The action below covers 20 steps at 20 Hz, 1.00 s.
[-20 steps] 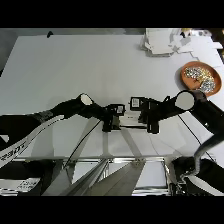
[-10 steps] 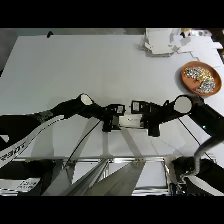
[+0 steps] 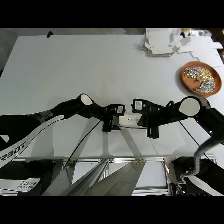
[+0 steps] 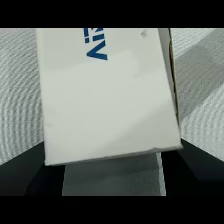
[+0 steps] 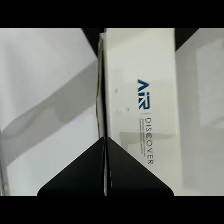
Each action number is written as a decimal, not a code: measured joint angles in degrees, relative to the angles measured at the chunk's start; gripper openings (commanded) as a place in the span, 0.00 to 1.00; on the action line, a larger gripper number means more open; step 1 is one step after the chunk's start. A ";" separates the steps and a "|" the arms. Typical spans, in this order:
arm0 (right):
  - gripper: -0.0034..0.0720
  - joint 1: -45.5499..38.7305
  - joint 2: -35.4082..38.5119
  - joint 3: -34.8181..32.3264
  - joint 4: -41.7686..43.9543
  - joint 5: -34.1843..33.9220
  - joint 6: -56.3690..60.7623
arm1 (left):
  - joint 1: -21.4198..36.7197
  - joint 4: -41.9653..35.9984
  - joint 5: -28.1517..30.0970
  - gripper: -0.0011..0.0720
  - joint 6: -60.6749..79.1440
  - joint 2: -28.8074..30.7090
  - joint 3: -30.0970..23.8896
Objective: Fold the box and place the chain.
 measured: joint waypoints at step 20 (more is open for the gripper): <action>0.07 0.00 -3.21 -1.36 5.99 -1.46 -1.92 | 0.02 -0.02 0.00 0.13 -0.02 0.00 0.00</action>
